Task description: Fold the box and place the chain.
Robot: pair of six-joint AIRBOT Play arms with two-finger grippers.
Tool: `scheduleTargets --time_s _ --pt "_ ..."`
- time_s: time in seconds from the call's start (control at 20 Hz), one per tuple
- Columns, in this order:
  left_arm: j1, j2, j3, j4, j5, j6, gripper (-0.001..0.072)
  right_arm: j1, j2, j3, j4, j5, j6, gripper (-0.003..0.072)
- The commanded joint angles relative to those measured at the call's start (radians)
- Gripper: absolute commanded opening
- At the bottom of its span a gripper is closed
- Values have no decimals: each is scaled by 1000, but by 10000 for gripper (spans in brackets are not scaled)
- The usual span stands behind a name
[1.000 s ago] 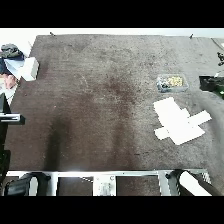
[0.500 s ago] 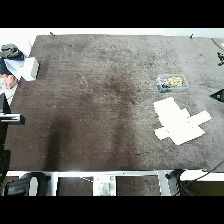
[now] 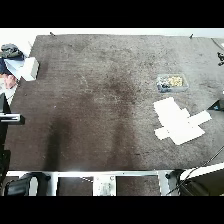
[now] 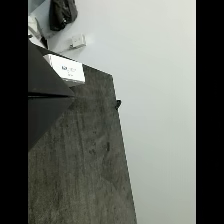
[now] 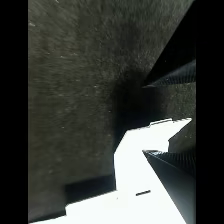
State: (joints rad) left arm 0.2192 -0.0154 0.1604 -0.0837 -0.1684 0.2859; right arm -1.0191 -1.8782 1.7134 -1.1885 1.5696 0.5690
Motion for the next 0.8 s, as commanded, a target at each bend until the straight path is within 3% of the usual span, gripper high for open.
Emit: scheduleTargets --time_s 0.0,0.45,0.5,0.55,0.75 --pt "0 0 0 0 0 0 12 0 -57 7 16 87 -7 481" --pt "0 0 0 0 0 0 12 0 -57 -123 16 138 -5 470" --pt "0 0 0 0 0 0 12 5 -56 -123 21 138 -10 378" --pt "0 0 0 0 0 0 12 6 -56 -123 24 138 -19 355" --pt "0 0 0 0 0 0 12 22 -57 -124 78 133 -49 354"
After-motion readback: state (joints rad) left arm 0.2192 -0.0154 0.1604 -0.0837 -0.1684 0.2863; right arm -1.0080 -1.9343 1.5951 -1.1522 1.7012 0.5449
